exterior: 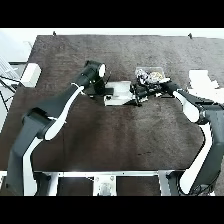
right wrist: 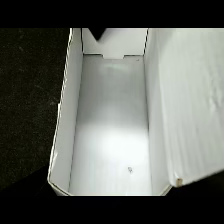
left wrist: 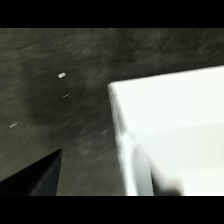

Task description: Fold the box and place the chain.

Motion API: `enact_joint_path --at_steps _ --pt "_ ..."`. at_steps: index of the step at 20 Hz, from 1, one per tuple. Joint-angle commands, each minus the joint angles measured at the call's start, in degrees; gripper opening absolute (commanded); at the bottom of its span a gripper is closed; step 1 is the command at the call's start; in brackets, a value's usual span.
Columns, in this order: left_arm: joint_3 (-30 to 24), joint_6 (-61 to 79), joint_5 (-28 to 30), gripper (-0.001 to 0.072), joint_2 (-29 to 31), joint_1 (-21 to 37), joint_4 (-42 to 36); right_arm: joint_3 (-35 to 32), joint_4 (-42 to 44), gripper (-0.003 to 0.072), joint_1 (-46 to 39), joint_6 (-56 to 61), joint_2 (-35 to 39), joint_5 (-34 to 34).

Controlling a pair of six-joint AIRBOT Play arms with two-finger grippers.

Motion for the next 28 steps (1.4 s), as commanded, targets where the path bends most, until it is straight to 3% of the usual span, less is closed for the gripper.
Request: enact_joint_path --at_steps 1,4,7,11,14,15,16,17,18,19,28 --pt "0.17 8.37 -3.61 0.0598 2.8 1.49 -4.31 0.0 0.07 0.0583 0.04 0.04 0.02 0.04" --pt "0.07 24.37 -4.96 0.0598 6.8 4.04 -13.07 0.0 0.09 0.0583 0.04 0.07 0.02 0.07" --pt "0.0 54.12 -2.08 0.0598 9.2 9.01 -27.91 0.0 0.07 0.0583 0.04 0.07 0.02 0.07" --pt "-4.63 73.09 6.05 0.0598 9.01 13.79 -25.46 0.0 0.07 0.0583 0.02 0.04 0.02 0.04" --pt "-11.08 95.67 6.05 0.0596 9.01 17.73 -30.56 0.0 0.07 0.0583 0.02 0.07 0.02 0.07" --pt "-13.62 107.27 6.32 0.0495 9.01 19.3 -35.45 0.0 0.07 0.0583 0.04 0.07 0.02 0.04" --pt "-16.72 115.27 8.26 0.0323 9.01 20.81 -41.05 0.0 0.09 0.0583 0.04 0.07 0.02 0.07" --pt "-20.7 122.49 11.54 0.032 8.94 22.03 -47.95 0.0 0.07 0.0583 0.04 0.07 0.02 0.07" --pt "-24.04 128.13 13.84 0.0569 8.55 22.64 -52.7 0.0 0.07 0.0583 0.04 0.07 0.02 0.07" --pt "-26.14 130.33 15.76 0.072 7.8 22.71 -55.01 0.0 0.07 0.0583 0.04 0.07 0.02 0.04" --pt "-28.28 131.88 22.34 0.072 2.75 19.26 -57.68 0.0 0.09 0.0583 0.04 0.07 0.02 0.07"
